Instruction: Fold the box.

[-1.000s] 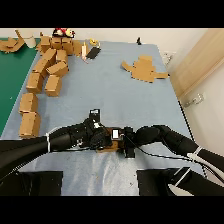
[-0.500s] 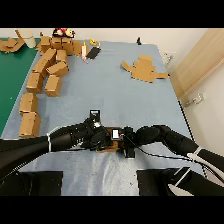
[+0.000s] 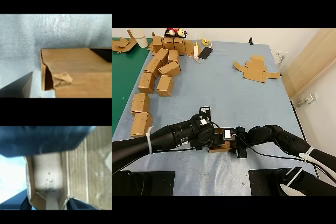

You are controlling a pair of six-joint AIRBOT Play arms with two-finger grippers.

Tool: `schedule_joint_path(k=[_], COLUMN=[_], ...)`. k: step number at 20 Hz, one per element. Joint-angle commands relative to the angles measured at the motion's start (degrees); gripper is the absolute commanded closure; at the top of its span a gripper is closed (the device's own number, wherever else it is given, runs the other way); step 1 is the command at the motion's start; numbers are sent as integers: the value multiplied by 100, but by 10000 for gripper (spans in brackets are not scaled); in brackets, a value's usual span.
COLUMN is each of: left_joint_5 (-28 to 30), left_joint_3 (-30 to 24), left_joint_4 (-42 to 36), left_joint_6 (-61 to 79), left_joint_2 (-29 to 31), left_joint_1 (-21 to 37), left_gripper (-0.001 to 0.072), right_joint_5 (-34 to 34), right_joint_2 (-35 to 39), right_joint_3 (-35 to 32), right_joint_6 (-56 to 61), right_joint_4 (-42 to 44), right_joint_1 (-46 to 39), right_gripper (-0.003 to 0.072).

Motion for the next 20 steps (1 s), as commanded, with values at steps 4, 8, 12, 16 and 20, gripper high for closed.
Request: schedule_joint_path(k=[4, 8, 12, 16, 20], left_joint_5=[-503, -695, -1279, -2041, -120], left_joint_3=[2, 2, 2, -136, -815], left_joint_4=[125, 94, 173, 485, -1086], left_joint_6=[105, 328, 505, 1926, 5287], left_joint_2=[472, 669, 1049, 1475, 2048], left_joint_1=[348, 507, 514, 511, 570], left_gripper=[192, 199, 431, 700, 700], right_joint_5=[2, 2, 2, 2, 2], right_joint_2=[0, 0, -2, 0, -2], right_joint_3=[0, 0, 0, 0, 0], right_joint_6=[2, 2, 2, 2, 2], right_joint_4=[2, 4, 4, 4, 2], right_joint_1=[2, 2, 2, 2, 2], right_gripper=[213, 213, 213, 213, 213])
